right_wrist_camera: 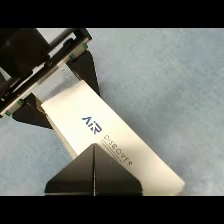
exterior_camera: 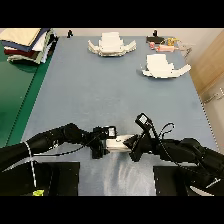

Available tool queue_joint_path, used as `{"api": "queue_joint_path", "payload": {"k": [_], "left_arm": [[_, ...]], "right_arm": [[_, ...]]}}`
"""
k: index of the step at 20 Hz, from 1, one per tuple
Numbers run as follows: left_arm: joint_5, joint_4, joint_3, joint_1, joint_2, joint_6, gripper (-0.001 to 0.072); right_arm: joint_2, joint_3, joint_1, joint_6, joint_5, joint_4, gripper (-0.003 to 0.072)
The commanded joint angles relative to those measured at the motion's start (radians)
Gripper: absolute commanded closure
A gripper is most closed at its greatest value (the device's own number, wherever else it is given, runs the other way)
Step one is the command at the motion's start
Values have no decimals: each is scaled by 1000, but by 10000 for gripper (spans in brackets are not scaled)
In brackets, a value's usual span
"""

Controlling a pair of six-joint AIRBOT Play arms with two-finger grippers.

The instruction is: Fold the box.

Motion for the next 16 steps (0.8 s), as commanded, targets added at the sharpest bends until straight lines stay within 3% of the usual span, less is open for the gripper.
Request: {"api": "queue_joint_path", "payload": {"k": [1,16], "left_arm": [[0,0,1,0,0,0,322],[0,0,0,0,0,0,322]], "right_arm": [[3,-54,9,15,29,7,685],[-29,-92,56,48,51,1,685]]}}
